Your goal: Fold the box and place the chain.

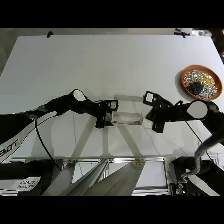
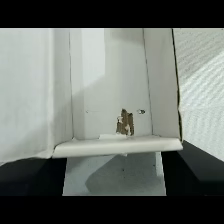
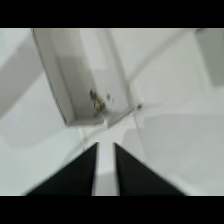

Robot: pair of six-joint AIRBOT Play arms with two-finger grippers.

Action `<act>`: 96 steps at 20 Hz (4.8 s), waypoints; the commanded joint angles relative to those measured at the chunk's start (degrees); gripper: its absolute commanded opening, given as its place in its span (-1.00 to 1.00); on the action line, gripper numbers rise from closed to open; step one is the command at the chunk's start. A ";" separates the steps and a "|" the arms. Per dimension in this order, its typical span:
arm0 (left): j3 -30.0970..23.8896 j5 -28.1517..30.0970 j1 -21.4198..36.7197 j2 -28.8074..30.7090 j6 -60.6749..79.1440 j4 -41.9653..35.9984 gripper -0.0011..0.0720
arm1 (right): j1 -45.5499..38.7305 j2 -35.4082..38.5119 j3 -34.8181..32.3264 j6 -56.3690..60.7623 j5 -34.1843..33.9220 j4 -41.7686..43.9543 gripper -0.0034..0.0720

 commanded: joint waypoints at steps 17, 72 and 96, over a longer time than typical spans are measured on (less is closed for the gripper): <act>0.00 0.07 0.00 0.02 0.00 0.00 -0.27 | 3.48 -11.65 -2.05 -19.32 -12.17 6.25 -0.52; 0.02 0.09 0.00 0.02 0.00 0.00 -0.27 | -15.15 -14.19 -1.95 48.11 2.58 4.76 -0.89; 0.00 0.09 0.00 0.02 0.00 0.00 -0.27 | -12.72 -14.75 2.32 40.72 7.41 18.62 -0.22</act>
